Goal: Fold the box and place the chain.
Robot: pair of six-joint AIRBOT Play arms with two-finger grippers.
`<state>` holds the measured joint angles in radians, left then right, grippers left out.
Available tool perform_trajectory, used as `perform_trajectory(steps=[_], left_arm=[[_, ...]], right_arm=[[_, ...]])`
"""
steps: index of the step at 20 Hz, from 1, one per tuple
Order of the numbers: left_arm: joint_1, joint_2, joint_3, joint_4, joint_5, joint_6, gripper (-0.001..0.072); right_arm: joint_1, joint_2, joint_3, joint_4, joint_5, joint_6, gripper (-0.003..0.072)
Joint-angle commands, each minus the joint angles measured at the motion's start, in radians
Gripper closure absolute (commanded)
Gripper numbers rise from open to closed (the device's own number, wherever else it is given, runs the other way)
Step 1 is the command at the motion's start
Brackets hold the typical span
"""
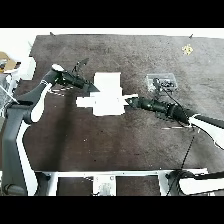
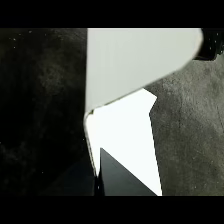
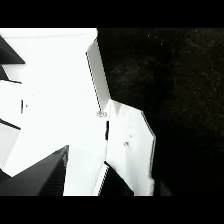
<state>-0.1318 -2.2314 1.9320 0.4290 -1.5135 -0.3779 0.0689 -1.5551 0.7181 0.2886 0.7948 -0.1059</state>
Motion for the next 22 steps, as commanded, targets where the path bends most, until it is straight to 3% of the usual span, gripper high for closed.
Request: perform_trajectory(steps=[1, 6, 7, 8, 10, 15, 22], left_arm=[[0.000, 0.001, 0.000, 0.009, -0.014, 0.099, 0.0698], [0.000, 0.008, 0.000, 0.013, -0.011, 0.385, 0.0698], [0.000, 0.008, 0.000, 0.013, 0.002, 0.445, 0.0698], [0.000, 0.008, 0.000, 0.012, 0.019, 0.478, 0.0698], [0.000, 0.008, 0.000, 0.001, 0.045, 0.521, 0.0698], [0.000, 0.008, 0.000, -0.055, 0.102, 0.597, 0.0698], [0.000, -0.012, -0.004, 0.028, 0.110, 0.597, 0.0699]], right_arm=[[-0.053, 0.003, 0.001, 0.000, 0.034, -0.009, 0.0178], [-0.212, 0.054, 0.001, -0.058, 0.111, -0.035, 0.0182], [-0.228, 0.058, 0.001, -0.067, 0.134, -0.064, 0.0279], [-0.236, 0.058, 0.001, -0.069, 0.174, -0.097, 0.0310], [-0.232, 0.057, 0.001, -0.079, 0.227, -0.157, 0.0310], [-0.178, 0.056, 0.001, -0.108, 0.207, -0.254, 0.0309], [-0.167, 0.056, 0.001, -0.114, 0.172, -0.303, 0.0309]])
